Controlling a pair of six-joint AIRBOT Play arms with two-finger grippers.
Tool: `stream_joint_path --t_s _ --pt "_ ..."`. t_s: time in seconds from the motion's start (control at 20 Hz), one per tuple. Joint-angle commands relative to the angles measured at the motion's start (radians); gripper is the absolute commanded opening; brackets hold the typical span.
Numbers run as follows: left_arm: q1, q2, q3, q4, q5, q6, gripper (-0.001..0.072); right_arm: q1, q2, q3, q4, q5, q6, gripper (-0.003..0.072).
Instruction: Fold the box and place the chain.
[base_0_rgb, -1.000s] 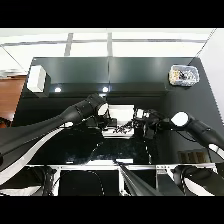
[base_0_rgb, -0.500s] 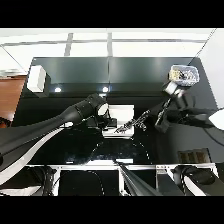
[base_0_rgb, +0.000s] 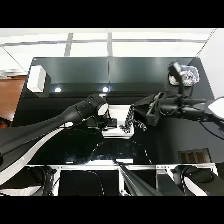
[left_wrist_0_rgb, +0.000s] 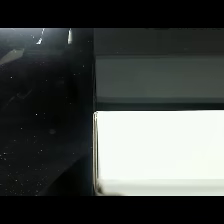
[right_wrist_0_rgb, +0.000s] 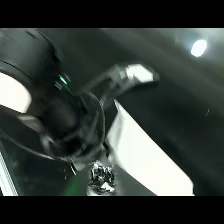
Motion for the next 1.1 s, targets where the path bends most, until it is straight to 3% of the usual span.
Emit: stream_joint_path --t_s 0.0,0.25,0.35,0.4,0.65,0.85,1.05 --pt "0.000 0.000 0.000 0.000 0.000 0.000 0.0033 0.012 -0.076 -0.032 -0.036 0.014 0.018 0.0385" --pt "0.000 0.000 0.000 0.000 0.000 0.000 0.0033 -0.151 -0.066 -0.024 -0.322 0.082 0.017 0.0385" --pt "0.000 0.000 0.000 0.000 0.000 0.000 0.0033 -0.172 -0.066 -0.099 -0.351 0.023 -0.008 0.0416" --pt "0.000 0.000 0.000 0.000 0.000 0.000 0.0033 -0.164 -0.066 -0.160 -0.338 -0.032 -0.067 0.0720" --pt "0.000 0.000 0.000 0.000 0.000 0.000 0.0033 -0.027 -0.066 -0.383 -0.324 -0.321 -0.561 0.0720" --pt "0.000 0.000 0.000 -0.011 -0.008 0.000 0.0033 0.014 -0.150 -0.385 -0.069 -0.340 -0.890 0.0720" --pt "0.000 0.000 0.000 -0.011 -0.003 0.000 0.0033 0.015 -0.234 -0.370 -0.023 -0.407 -0.992 0.0720"
